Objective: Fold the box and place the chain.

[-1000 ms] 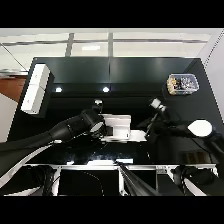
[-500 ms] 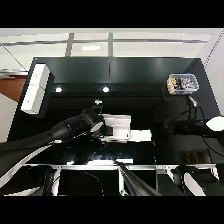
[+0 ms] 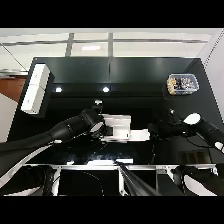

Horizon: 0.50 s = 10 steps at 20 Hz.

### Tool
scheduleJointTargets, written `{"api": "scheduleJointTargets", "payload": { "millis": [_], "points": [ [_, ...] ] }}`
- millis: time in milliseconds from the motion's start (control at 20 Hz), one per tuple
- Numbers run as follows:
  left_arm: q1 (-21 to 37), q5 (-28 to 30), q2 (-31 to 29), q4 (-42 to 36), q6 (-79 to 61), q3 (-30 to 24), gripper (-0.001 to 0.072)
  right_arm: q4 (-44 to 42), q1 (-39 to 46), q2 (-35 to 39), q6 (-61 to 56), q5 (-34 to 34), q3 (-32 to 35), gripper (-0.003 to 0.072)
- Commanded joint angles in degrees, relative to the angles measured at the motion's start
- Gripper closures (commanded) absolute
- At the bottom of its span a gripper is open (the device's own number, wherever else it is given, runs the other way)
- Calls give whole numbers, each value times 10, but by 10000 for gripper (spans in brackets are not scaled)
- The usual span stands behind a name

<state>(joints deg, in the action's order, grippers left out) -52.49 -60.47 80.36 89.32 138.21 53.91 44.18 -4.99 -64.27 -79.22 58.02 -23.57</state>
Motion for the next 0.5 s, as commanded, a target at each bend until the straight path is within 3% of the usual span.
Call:
{"api": "scheduleJointTargets", "payload": {
  "millis": [0, 100, 150, 200, 250, 450],
  "points": [
    [0, 0, 0, 0, 0, 0, 677, -47, -35, -19, 39, -24, -1, 527],
    [0, 0, 0, 0, 0, 0, 677, -74, -35, -19, 82, 16, -9, 508],
    [0, 0, 0, 0, 0, 0, 677, -74, -35, -19, 88, 37, -16, 363],
    [0, 0, 0, 0, 0, 0, 677, -73, -35, -19, 98, 54, -25, 70],
    [0, 0, 0, 0, 0, 0, 677, -70, -35, -19, 115, 68, -34, 30],
    [0, 0, 0, 0, 0, 0, 677, -71, -35, -19, 127, 79, -62, 31]
  ]
}}
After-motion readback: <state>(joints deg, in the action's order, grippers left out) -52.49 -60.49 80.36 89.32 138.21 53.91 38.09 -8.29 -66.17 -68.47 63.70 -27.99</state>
